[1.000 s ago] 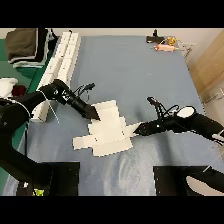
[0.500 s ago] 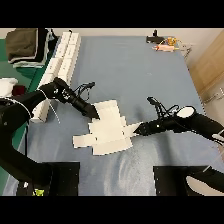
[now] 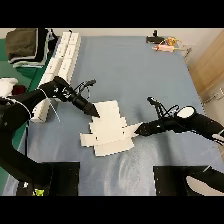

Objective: Fold the box.

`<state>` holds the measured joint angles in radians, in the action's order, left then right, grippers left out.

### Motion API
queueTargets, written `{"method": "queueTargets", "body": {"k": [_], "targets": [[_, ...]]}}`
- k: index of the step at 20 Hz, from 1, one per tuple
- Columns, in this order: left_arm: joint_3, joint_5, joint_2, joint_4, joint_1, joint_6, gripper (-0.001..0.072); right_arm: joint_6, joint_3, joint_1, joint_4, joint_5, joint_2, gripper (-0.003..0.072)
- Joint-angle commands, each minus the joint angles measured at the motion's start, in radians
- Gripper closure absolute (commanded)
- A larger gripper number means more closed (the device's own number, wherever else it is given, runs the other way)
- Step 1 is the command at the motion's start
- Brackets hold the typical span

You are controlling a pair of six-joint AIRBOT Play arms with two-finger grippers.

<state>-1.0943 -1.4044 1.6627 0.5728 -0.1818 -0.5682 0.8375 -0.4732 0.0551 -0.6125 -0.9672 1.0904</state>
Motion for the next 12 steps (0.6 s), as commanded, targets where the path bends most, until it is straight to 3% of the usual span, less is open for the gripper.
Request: {"method": "queueTargets", "body": {"k": [1, 3, 4, 5, 6, 7, 12], "targets": [[-0.001, -0.021, 0.001, -0.015, 0.001, 0.031, 0.0696, 0.0, 0.0, 0.001, 0.002, 0.008, 0.0, 0.0682], [-0.001, -0.02, 0.001, -0.027, 0.001, 0.029, 0.0696, 0.0, -0.001, 0.001, 0.002, 0.013, -0.001, 0.0679], [-0.001, -0.021, 0.001, -0.034, 0.001, 0.025, 0.0695, 0.0, -0.001, 0.001, -0.002, 0.017, -0.001, 0.0628], [-0.001, -0.021, 0.001, -0.041, 0.001, 0.015, 0.0695, -0.001, -0.002, 0.001, -0.011, 0.024, -0.001, 0.0544], [-0.001, -0.021, 0.001, -0.057, 0.001, 0.015, 0.0695, -0.001, -0.002, 0.001, -0.032, 0.035, -0.001, 0.0412], [-0.005, -0.02, 0.001, -0.077, 0.001, 0.047, 0.0695, 0.0, -0.007, 0.001, -0.073, 0.049, -0.001, 0.0371], [-0.019, 0.023, -0.029, -0.123, -0.015, 0.26, 0.0701, 0.161, -0.12, 0.001, -0.324, 0.094, -0.001, 0.037]]}}
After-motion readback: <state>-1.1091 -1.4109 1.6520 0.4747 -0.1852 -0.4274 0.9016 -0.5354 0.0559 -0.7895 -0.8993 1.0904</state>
